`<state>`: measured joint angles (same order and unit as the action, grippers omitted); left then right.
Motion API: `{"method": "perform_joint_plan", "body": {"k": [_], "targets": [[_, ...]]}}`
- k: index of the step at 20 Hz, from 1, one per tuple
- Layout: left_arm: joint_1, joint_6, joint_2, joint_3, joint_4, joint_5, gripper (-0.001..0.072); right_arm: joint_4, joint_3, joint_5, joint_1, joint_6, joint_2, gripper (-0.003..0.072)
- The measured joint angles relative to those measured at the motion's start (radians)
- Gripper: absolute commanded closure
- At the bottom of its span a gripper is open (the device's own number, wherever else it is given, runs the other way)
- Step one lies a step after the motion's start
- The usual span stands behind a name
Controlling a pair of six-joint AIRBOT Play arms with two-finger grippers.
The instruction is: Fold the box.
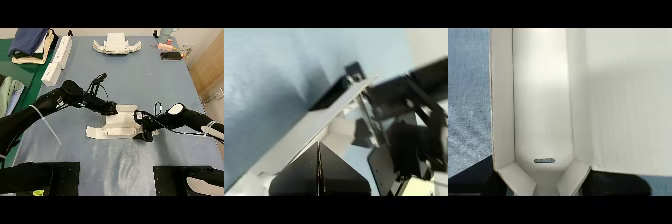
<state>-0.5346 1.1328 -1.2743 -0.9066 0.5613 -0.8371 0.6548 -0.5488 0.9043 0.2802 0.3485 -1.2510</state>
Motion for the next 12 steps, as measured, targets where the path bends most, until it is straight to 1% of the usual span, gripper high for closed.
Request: {"method": "perform_joint_plan", "body": {"k": [3,6,9,12], "targets": [[0.009,0.067,-0.075,-0.009,0.010,0.009,0.0697,0.000,0.000,0.000,0.000,0.000,0.000,0.0124],[-0.006,0.105,-0.136,-0.013,0.018,0.018,0.0697,0.000,0.000,0.000,0.000,0.000,0.000,0.0124],[-0.023,0.126,-0.174,-0.014,0.019,0.008,0.0697,0.000,0.000,0.000,0.000,-0.002,0.000,0.0124],[-0.031,0.136,-0.191,-0.019,0.021,-0.004,0.0696,0.000,0.000,0.000,0.000,-0.002,0.000,0.0124]]}}
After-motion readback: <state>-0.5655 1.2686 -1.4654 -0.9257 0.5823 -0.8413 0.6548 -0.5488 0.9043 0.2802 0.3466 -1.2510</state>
